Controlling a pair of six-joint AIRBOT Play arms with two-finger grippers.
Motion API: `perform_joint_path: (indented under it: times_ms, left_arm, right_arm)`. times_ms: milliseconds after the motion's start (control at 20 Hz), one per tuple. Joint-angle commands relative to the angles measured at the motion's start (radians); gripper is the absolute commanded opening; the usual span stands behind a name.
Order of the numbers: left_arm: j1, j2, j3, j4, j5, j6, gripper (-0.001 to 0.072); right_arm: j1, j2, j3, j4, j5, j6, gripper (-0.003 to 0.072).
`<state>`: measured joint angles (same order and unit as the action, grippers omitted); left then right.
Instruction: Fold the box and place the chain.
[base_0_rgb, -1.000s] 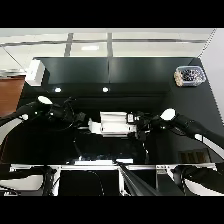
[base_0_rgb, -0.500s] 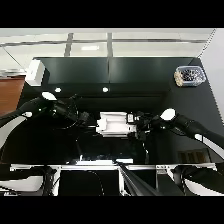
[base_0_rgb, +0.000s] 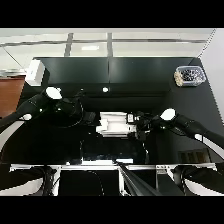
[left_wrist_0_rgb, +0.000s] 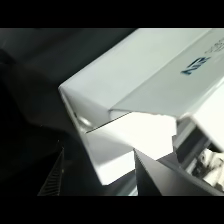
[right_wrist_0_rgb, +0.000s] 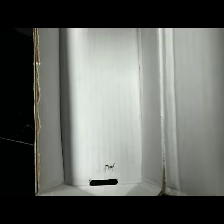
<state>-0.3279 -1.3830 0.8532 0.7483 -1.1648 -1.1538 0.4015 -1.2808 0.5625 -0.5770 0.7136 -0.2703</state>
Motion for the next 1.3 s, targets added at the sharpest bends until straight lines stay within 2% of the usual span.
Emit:
perform_joint_path:
  times_ms: [0,150,350,500,850,1000,1250]
  left_arm:
    - [-0.084,0.026,0.004,0.037,0.091,-0.104,0.0496]
    - [-0.122,0.026,0.005,0.041,0.114,-0.169,0.0470]
    - [-0.150,0.027,0.011,0.139,0.127,-0.296,0.0408]
    - [-0.187,0.026,0.014,0.158,0.187,-0.364,0.0408]
    - [-0.319,0.026,0.018,0.451,0.246,-0.683,0.0408]
    - [-0.375,0.010,0.054,0.574,0.225,-0.779,0.0407]
    - [-0.476,-0.090,0.177,0.735,0.067,-0.929,0.0407]
  right_arm:
    - [0.000,0.000,0.000,0.000,0.000,0.000,0.0311]
    - [0.000,0.000,0.000,0.000,0.000,0.000,0.0311]
    - [0.000,0.000,0.000,0.000,0.000,0.000,0.0311]
    - [0.000,0.000,0.000,0.000,0.000,0.000,0.0311]
    - [0.000,0.000,0.000,0.000,0.000,0.000,0.0311]
    - [0.000,0.000,0.000,0.000,0.000,0.000,0.0310]
    - [0.000,0.000,0.000,0.000,0.000,0.000,0.0311]
